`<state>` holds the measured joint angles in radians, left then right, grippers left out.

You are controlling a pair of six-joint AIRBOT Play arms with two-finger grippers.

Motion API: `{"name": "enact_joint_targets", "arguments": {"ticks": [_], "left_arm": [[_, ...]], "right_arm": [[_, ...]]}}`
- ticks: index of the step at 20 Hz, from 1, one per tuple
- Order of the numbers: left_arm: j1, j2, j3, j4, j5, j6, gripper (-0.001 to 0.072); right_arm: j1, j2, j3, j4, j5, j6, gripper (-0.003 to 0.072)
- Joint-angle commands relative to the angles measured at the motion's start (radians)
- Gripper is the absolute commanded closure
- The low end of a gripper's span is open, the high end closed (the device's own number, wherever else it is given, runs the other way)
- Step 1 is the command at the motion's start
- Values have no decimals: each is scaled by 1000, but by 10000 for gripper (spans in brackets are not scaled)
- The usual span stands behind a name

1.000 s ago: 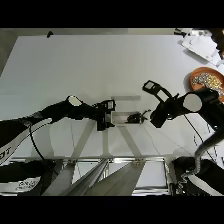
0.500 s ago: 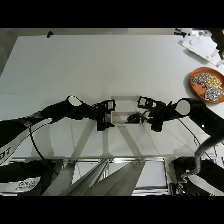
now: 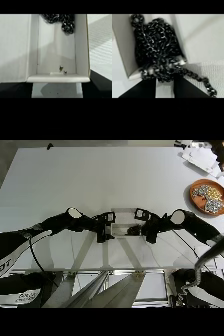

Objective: Fold the box and place the chain.

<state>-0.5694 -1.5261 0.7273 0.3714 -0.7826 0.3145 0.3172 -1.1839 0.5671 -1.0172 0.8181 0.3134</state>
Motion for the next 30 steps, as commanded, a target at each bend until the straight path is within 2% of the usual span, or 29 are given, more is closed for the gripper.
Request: {"name": "enact_joint_targets", "arguments": {"ticks": [1,2,3,9,12,17,20,23,26,30], "left_arm": [[0,0,0,0,1,-1,367],[0,0,0,0,0,-1,367],[0,0,0,0,0,-1,367],[0,0,0,0,1,0,367],[0,0,0,0,0,-1,367],[0,0,0,0,0,-1,367],[0,0,0,-1,0,-1,367],[0,0,0,0,0,-1,367],[0,0,0,0,1,-1,367],[0,0,0,0,0,-1,367]], "right_arm": [[0,-18,0,30,7,-8,566],[0,-18,0,27,10,-8,650],[0,-17,0,24,18,-7,679],[0,20,0,-66,77,100,680],[0,118,0,-121,92,164,680],[0,317,0,-120,116,188,680],[0,420,0,-72,115,188,680],[1,489,0,47,104,188,680],[1,500,0,174,97,187,680],[8,470,0,280,32,187,680]]}}
